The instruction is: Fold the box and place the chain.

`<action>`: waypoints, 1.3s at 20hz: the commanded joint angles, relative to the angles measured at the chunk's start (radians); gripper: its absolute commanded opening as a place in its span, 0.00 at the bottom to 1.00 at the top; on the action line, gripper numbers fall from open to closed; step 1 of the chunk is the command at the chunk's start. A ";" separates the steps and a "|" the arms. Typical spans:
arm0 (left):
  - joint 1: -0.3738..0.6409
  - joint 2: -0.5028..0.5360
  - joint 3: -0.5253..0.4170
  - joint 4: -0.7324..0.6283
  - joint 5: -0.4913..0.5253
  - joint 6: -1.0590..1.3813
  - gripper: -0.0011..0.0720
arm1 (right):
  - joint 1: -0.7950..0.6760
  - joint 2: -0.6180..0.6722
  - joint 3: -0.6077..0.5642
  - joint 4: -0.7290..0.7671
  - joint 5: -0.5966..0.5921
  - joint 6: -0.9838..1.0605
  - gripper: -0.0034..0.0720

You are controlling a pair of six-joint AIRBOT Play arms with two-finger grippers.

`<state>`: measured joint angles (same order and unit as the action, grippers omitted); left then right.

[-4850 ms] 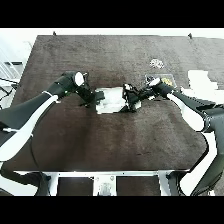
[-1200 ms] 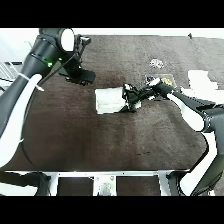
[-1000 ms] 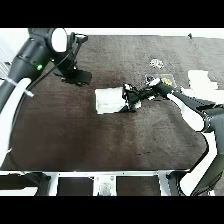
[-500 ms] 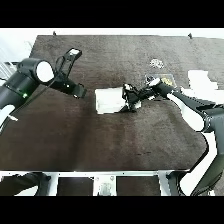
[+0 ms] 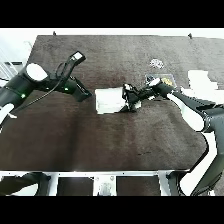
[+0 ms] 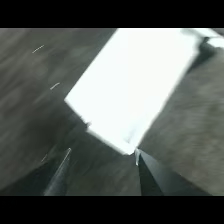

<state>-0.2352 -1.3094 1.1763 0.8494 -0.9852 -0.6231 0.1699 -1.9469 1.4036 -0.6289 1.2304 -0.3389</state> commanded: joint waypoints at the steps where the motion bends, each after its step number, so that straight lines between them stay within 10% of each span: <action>1: 0.101 -0.078 -0.005 -0.310 -0.162 0.419 0.69 | 0.001 0.000 0.000 0.000 0.000 0.000 0.80; 6: 0.182 -0.270 -0.004 -0.442 -0.246 0.642 0.82 | 0.001 0.000 0.000 0.000 0.000 0.000 0.80; 10: 0.185 -0.316 -0.004 -0.459 -0.105 0.868 0.98 | 0.001 0.000 0.000 0.000 0.000 0.000 0.80; 26: 0.117 -0.389 0.002 -0.280 -0.048 0.914 0.98 | 0.001 0.000 0.000 0.000 0.000 0.000 0.80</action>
<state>-0.1097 -1.6810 1.1751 0.5472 -1.0107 0.3340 0.1696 -1.9472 1.4036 -0.6289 1.2304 -0.3386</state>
